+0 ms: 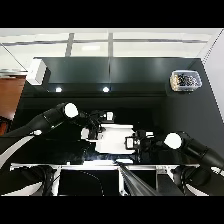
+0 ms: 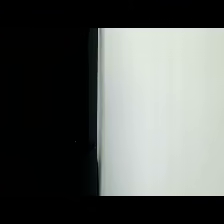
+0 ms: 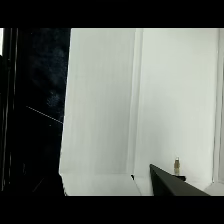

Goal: Fold the box and place the chain.

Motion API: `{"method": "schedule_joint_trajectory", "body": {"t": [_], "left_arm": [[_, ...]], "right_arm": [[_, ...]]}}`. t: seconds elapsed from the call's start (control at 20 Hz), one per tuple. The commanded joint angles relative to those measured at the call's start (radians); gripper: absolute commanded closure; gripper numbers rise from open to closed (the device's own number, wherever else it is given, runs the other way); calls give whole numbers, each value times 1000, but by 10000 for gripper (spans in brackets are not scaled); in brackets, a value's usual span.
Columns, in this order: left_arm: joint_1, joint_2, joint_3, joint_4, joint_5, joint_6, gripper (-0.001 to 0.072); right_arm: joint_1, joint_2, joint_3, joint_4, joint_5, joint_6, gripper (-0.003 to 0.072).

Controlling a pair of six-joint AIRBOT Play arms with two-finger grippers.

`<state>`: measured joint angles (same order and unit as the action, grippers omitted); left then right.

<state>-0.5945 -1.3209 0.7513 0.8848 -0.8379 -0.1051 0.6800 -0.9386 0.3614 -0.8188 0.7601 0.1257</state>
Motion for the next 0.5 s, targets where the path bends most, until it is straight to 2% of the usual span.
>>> {"method": "schedule_joint_trajectory", "body": {"t": [0.0,0.2,0.45], "left_arm": [[0,-1,1,0,0,0,682],[0,0,1,0,-1,0,683],[0,0,1,0,0,0,683]], "right_arm": [[29,-26,0,3,-48,-7,-19],[30,-10,48,54,-69,50,-21],[-55,39,97,-27,-41,92,-23]]}}
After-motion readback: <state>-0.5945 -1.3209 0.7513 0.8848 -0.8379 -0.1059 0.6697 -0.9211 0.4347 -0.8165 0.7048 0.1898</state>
